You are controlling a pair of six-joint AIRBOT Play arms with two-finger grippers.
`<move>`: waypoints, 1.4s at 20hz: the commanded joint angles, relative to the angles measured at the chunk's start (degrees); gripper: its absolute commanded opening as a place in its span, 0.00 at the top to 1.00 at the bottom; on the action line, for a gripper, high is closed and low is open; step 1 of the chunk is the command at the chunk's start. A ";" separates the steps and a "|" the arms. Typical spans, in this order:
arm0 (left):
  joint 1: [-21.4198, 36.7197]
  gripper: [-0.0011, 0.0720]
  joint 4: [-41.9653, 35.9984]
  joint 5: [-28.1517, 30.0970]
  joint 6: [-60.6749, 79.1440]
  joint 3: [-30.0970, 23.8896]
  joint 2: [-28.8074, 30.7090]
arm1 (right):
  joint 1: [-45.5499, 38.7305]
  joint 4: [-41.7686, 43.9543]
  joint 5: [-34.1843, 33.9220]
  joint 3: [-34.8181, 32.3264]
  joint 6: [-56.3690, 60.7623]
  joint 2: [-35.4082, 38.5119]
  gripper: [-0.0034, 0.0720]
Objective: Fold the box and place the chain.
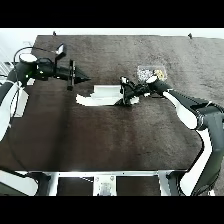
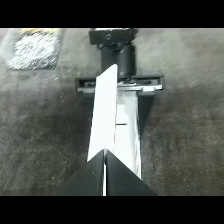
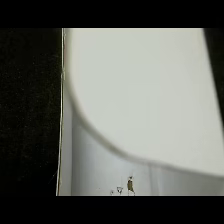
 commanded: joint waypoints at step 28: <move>-7.43 0.96 -0.92 26.56 0.39 -2.84 -10.62 | -0.02 0.02 0.00 -0.02 0.02 -0.02 0.29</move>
